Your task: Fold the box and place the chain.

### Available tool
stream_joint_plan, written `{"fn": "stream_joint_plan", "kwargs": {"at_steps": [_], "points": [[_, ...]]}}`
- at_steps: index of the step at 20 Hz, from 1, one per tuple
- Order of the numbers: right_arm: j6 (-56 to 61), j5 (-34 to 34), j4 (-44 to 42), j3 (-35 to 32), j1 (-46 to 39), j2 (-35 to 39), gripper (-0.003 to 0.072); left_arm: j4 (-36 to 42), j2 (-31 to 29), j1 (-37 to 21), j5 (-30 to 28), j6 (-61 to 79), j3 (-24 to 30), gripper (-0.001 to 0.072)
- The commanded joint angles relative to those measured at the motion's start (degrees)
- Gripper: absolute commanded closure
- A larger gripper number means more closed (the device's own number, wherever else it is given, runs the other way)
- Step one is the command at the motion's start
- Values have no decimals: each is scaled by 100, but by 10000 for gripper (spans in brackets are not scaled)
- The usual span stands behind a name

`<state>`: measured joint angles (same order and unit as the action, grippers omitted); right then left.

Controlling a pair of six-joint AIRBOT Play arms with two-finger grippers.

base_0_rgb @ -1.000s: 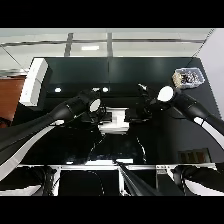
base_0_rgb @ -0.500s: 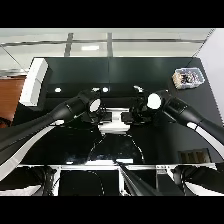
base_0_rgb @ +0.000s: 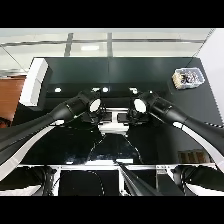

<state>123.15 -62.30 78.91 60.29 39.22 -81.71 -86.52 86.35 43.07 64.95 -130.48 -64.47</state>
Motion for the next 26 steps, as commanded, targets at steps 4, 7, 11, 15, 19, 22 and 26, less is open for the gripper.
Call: {"fn": "stream_joint_plan", "kwargs": {"at_steps": [4,7,11,15,19,22,26], "points": [[531,-216,326,173,142,-260,388,0,2,-4,7,-2,0,682],[533,-251,385,173,160,-334,388,2,2,-4,4,-2,0,682],[570,-192,367,184,160,-343,672,0,2,-4,4,-2,0,683],[612,-236,365,184,157,-343,656,0,2,-4,7,-2,0,682],[614,-291,369,184,149,-345,485,0,2,-4,4,-2,0,682],[610,-238,339,184,149,-345,674,0,2,-4,4,-2,0,683],[605,-195,350,197,149,-341,372,0,2,-9,2,-2,0,682]]}}
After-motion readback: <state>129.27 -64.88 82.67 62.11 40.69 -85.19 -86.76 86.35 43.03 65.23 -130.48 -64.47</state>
